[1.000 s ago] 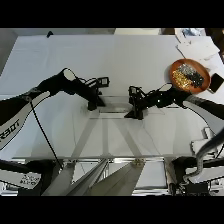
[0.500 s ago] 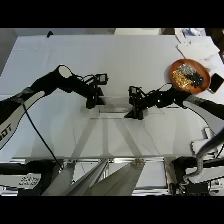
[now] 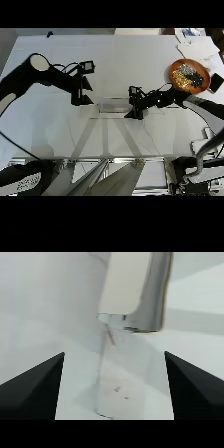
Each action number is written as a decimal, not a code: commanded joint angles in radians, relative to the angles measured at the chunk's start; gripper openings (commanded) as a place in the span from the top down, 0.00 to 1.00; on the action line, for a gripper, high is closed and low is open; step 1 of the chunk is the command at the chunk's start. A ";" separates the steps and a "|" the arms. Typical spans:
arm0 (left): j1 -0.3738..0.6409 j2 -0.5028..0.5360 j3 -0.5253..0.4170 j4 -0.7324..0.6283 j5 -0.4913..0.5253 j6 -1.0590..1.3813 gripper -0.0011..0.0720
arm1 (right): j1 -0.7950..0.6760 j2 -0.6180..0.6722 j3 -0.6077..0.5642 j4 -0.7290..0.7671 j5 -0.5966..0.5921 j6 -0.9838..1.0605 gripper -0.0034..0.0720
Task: Fold the box and place the chain.
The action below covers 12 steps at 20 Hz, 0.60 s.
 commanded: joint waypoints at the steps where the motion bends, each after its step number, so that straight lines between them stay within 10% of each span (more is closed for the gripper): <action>1: 0.011 0.064 -0.002 -0.090 -0.145 -0.181 0.28 | 0.001 0.000 0.001 0.000 0.000 0.000 0.35; 2: -0.001 0.062 -0.003 -0.100 -0.169 -0.207 0.75 | 0.001 0.000 0.001 0.000 0.000 0.000 0.35; 3: -0.024 0.055 -0.012 -0.100 -0.162 -0.167 0.96 | 0.001 0.000 0.001 0.000 0.000 0.000 0.35; 12: -0.134 -0.182 -0.021 -0.170 0.200 -0.106 0.97 | 0.001 0.000 0.001 0.000 0.000 0.000 0.35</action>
